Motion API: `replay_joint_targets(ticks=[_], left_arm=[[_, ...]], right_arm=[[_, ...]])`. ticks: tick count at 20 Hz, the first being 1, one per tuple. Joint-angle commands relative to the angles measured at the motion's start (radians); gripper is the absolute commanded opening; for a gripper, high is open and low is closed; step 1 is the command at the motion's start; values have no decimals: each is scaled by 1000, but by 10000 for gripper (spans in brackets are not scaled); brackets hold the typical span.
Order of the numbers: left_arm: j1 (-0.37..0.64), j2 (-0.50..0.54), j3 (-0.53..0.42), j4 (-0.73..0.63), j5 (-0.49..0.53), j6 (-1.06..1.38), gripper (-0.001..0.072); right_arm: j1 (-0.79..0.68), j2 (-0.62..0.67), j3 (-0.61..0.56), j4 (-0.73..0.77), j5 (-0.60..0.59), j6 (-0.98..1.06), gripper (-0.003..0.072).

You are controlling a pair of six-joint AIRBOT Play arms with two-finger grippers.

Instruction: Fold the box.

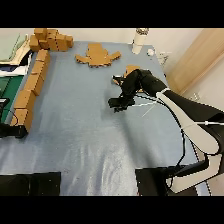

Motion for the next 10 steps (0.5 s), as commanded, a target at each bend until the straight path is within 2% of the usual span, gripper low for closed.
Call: replay_joint_targets(ticks=[1, 6, 10], left_arm=[[1, -1, 76, 39, -147, -50, 697], [1, -1, 216, 129, -365, -156, 697], [-68, -1, 359, -30, -459, -196, 696]], right_arm=[[0, 0, 1, 0, 0, 0, 5], [0, 0, 1, 0, 0, 0, 5], [0, 0, 1, 0, 0, 0, 5]])
